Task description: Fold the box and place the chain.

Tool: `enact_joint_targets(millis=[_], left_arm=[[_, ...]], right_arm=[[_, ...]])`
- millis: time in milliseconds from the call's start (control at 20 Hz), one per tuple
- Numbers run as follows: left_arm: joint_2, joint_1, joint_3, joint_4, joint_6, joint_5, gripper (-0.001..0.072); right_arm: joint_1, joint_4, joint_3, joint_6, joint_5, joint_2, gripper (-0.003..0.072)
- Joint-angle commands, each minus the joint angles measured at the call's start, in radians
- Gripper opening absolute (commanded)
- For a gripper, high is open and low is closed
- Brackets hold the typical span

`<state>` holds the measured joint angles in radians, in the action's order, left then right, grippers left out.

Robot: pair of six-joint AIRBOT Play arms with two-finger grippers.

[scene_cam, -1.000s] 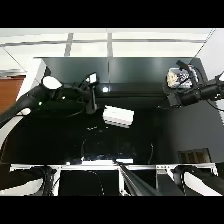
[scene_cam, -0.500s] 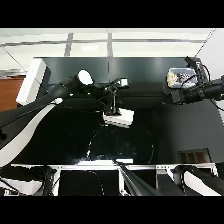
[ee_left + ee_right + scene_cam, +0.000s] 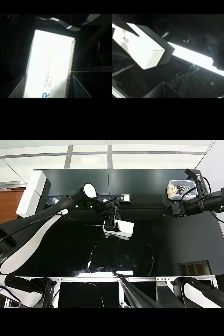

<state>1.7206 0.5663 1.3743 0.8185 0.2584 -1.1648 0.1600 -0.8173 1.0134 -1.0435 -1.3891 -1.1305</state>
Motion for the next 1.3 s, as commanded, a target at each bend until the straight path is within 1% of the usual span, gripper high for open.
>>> enact_joint_targets(millis=[0, 100, 250, 300, 350, 400, 500, 550, 600, 650, 700, 750, 800, 900, 1000, 1100, 1150, 1250], left_arm=[[0.003, 0.0, 0.002, 0.01, -0.03, -0.025, 0.0705], [0.003, 0.005, 0.002, 0.04, -0.031, -0.029, 0.0704], [0.003, 0.039, 0.002, 0.182, 0.008, -0.043, 0.0703], [0.004, 0.056, 0.002, 0.215, 0.047, -0.037, 0.0704], [0.007, 0.07, 0.002, 0.217, 0.063, -0.03, 0.0703], [0.012, 0.085, 0.002, 0.217, 0.107, -0.006, 0.0703], [0.021, 0.117, 0.002, 0.222, 0.235, 0.074, 0.0698], [0.021, 0.132, 0.003, 0.242, 0.278, 0.09, 0.0673], [0.02, 0.143, 0.014, 0.298, 0.341, 0.083, 0.0603], [0.018, 0.146, 0.036, 0.393, 0.455, 0.055, 0.0457], [0.013, 0.142, 0.063, 0.475, 0.541, 0.005, 0.039], [-0.002, 0.126, 0.089, 0.544, 0.602, -0.058, 0.0389], [-0.026, 0.098, 0.107, 0.591, 0.671, -0.113, 0.035], [-0.101, 0.01, 0.11, 0.616, 0.812, -0.208, 0.0347], [-0.187, -0.111, 0.087, 0.616, 0.949, -0.298, 0.0347], [-0.293, -0.251, 0.015, 0.616, 1.033, -0.346, 0.0347], [-0.349, -0.327, -0.042, 0.617, 1.052, -0.349, 0.0348], [-0.461, -0.507, -0.186, 0.617, 1.059, -0.327, 0.0347]], right_arm=[[0.0, -0.01, 0.0, 0.0, 0.0, 0.0, 0.0013], [0.0, -0.01, 0.0, -0.001, 0.0, 0.0, 0.0013], [0.0, -0.01, 0.0, -0.001, 0.0, 0.0, 0.0013], [0.0, -0.01, 0.0, -0.001, 0.0, 0.0, 0.0013], [0.0, -0.01, 0.0, -0.001, 0.001, 0.0, 0.0013], [0.0, -0.01, 0.0, -0.001, 0.001, 0.0, 0.0013], [0.0, -0.01, 0.0, -0.002, -0.002, 0.0, 0.0013], [0.0, -0.01, 0.0, -0.002, -0.005, 0.0, 0.0013], [0.0, -0.01, 0.0, -0.005, -0.006, 0.0, 0.0013], [0.0, -0.01, 0.0, -0.005, -0.013, 0.0, 0.0013], [0.0, -0.01, 0.0, -0.006, -0.021, 0.0, 0.0013], [0.0, -0.01, 0.0, -0.008, -0.029, 0.0, 0.0013], [0.0, -0.01, 0.0, -0.008, -0.037, 0.0, 0.0013], [0.0, -0.01, 0.0, -0.008, -0.047, 0.0, 0.0013], [0.0, -0.007, 0.0, -0.008, -0.047, 0.0, 0.0013], [0.0, -0.006, 0.0, -0.008, -0.047, 0.0, 0.0013], [0.0, -0.006, 0.0, -0.008, -0.047, 0.0, 0.0013], [0.0, -0.006, 0.0, -0.007, -0.044, 0.0, 0.0013]])
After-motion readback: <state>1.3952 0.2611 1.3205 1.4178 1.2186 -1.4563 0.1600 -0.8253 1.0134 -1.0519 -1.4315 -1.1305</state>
